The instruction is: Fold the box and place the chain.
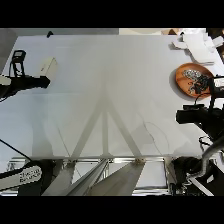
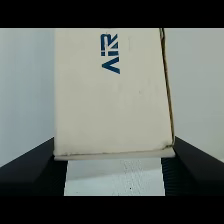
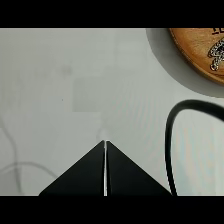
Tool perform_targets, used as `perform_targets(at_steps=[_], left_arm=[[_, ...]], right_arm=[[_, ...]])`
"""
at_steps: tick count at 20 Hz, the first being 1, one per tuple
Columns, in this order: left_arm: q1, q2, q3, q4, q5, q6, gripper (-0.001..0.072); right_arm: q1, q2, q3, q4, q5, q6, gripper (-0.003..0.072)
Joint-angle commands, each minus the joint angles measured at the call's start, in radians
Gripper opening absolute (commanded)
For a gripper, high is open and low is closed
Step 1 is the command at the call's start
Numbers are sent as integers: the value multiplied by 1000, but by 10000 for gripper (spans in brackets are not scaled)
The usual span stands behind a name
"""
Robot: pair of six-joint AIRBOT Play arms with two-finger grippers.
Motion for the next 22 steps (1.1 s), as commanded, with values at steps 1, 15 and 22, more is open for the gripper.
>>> perform_targets(at_steps=[1,15,22], left_arm=[[-4,-93,1,4,5,15,70],[-6,-102,1,149,-26,15,711],[-6,72,1,144,-103,14,710]], right_arm=[[0,1,0,2,-8,0,10],[0,1,0,2,-8,0,10],[0,1,0,2,-8,0,10]])
